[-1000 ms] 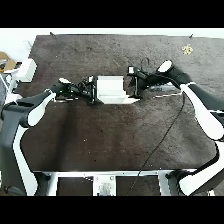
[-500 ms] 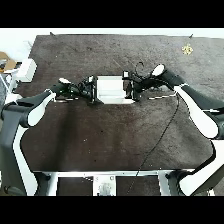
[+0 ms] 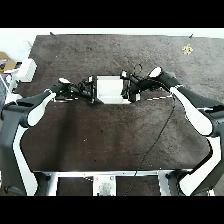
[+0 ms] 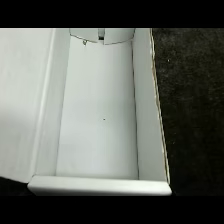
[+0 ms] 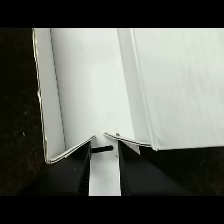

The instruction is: Fold the box and place the chain.

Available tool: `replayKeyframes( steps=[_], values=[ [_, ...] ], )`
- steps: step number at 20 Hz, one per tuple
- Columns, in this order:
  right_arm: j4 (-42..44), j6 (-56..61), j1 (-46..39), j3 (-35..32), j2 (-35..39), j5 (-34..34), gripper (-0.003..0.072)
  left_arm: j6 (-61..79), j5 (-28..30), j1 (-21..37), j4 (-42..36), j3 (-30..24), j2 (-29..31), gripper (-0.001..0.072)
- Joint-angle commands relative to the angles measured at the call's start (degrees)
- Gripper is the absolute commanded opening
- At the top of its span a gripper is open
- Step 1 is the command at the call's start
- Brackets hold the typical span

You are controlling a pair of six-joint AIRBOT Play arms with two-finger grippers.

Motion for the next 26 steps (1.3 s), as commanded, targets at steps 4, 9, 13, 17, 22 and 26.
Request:
replayKeyframes(
  steps=[4,9,13,17,22,26],
  values=[
    [4.9,-1.6,1.1,0.0,-0.9,-1.1,0.0209,0.0,0.0,0.0,0.0,0.0,0.0,0.0226],
    [1.8,-1.5,2.3,0.0,-1.5,-2.4,0.0209,0.0,0.0,0.0,0.0,0.0,0.0,0.0226],
    [1.0,-1.5,1.9,0.0,-1.5,-2.5,0.0211,0.0,0.0,0.0,0.0,0.0,0.0,0.0226],
    [1.0,-1.5,1.9,0.0,-1.5,-3.0,0.0635,0.0,0.0,0.0,0.0,0.0,0.0,0.0226],
    [-3.1,0.2,1.6,0.1,-0.8,-3.0,0.0348,0.0,0.0,0.0,0.0,0.0,0.0,0.0226],
    [-14.6,18.3,-0.2,0.2,3.4,-2.8,0.0004,0.0,0.0,0.0,0.0,0.1,0.0,0.0226]
  ],
)
